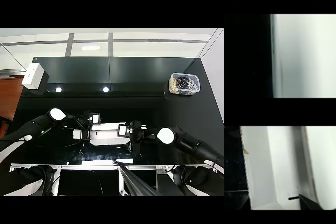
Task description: Fold the box and place the chain.
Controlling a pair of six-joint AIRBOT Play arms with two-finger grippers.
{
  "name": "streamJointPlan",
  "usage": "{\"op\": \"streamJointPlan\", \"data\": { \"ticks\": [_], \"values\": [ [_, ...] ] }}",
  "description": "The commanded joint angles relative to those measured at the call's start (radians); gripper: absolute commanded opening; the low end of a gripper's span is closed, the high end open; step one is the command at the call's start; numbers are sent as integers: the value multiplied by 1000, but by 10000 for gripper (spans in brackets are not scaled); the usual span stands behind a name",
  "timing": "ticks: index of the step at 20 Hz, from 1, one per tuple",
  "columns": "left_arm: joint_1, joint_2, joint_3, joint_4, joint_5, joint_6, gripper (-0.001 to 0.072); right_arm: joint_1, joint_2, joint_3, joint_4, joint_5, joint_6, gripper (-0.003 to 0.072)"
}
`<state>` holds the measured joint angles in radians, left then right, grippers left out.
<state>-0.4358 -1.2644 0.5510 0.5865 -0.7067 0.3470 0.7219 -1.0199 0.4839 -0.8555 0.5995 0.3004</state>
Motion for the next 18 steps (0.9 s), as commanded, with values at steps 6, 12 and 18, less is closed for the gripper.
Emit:
{"op": "streamJointPlan", "data": {
  "ticks": [6, 12, 18],
  "values": [
    [0, -1, 1, 0, 0, 0, 36, -44, 76, 4, -84, -47, 93, 708],
    [0, -1, 1, 0, 0, 0, 36, -60, 80, 4, -80, -58, 86, 709],
    [0, -1, 1, 0, 0, 0, 36, -61, 63, 4, -2, -58, -14, 708]
  ]
}}
